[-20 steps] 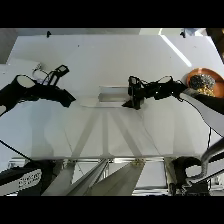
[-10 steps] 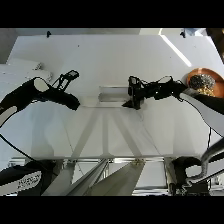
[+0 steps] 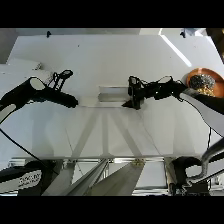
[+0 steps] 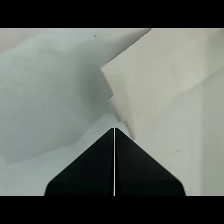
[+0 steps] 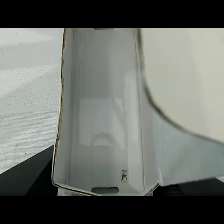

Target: Fold the box and place the chain.

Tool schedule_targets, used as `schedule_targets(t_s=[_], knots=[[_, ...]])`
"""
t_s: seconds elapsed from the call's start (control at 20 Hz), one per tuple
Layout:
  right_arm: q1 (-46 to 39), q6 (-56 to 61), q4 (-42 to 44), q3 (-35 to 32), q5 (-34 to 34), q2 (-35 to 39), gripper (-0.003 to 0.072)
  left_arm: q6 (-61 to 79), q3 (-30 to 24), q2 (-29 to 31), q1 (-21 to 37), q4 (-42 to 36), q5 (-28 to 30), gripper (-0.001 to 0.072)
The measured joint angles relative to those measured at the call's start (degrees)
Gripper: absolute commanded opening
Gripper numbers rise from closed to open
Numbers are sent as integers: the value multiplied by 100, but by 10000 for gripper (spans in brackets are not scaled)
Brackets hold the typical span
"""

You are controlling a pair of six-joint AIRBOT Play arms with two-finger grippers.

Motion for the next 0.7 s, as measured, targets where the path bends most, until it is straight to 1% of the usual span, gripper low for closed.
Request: schedule_targets(t_s=[0.25,0.45,0.7], knots=[[0,0,2,0,0,0,532,345,0,-164,-166,-767,33,5],[0,2,2,0,0,0,532,457,0,-199,-208,-1158,144,5],[0,0,0,0,0,0,532,485,0,-205,-343,-1331,457,3]])
